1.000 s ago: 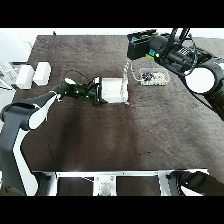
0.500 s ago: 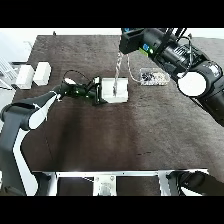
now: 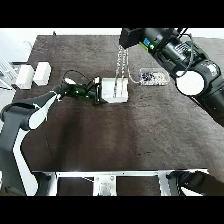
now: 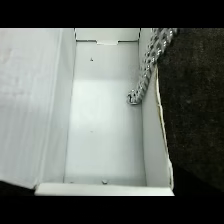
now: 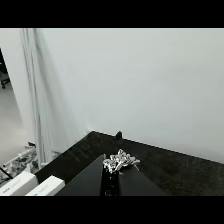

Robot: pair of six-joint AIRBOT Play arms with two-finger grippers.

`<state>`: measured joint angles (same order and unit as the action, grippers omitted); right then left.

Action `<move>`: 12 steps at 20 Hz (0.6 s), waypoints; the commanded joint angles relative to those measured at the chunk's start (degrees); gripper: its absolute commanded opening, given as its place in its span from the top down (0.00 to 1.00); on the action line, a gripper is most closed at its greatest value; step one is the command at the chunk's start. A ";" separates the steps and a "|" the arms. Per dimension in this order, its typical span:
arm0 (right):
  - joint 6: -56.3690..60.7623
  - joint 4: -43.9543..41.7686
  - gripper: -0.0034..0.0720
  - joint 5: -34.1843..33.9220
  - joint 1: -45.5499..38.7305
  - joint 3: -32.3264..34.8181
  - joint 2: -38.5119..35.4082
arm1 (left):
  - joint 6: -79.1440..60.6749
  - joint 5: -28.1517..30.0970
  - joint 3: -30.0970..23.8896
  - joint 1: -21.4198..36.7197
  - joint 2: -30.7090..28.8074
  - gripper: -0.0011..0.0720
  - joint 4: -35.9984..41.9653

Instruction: Fold the box and place the chain.

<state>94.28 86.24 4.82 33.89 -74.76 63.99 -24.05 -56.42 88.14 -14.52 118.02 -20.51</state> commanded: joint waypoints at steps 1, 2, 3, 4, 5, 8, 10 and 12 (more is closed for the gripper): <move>-0.31 -0.02 0.95 0.28 -0.17 -0.07 1.31 | 0.00 0.00 -0.02 0.02 0.02 0.60 0.00; -0.31 -0.02 0.96 0.28 -0.20 -0.07 1.86 | 0.00 0.00 -0.02 0.02 0.02 0.60 0.00; -0.31 -0.02 0.96 0.28 -0.44 -0.07 2.47 | 0.00 0.00 -0.02 0.02 0.02 0.60 0.00; -0.31 -0.02 0.95 0.28 -0.46 -0.07 3.10 | 0.00 0.00 -0.02 0.02 0.02 0.60 0.00; -0.28 -0.04 0.95 -0.02 -0.85 -0.07 3.58 | 0.00 0.00 -0.02 0.02 0.02 0.60 0.00; -0.28 -0.04 0.95 -0.52 -1.22 -0.09 4.33 | 0.00 0.00 -0.02 0.04 0.02 0.60 0.00; -0.28 -0.04 0.95 -0.50 -1.25 -0.07 4.74 | 0.00 0.00 -0.02 0.04 0.02 0.60 0.00; -0.20 -0.33 0.95 1.46 -1.20 0.13 5.22 | 0.00 -0.02 -0.02 0.02 0.02 0.60 0.00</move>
<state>93.97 86.21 4.60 32.77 -74.78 68.49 -24.05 -56.42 88.14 -14.52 118.02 -20.51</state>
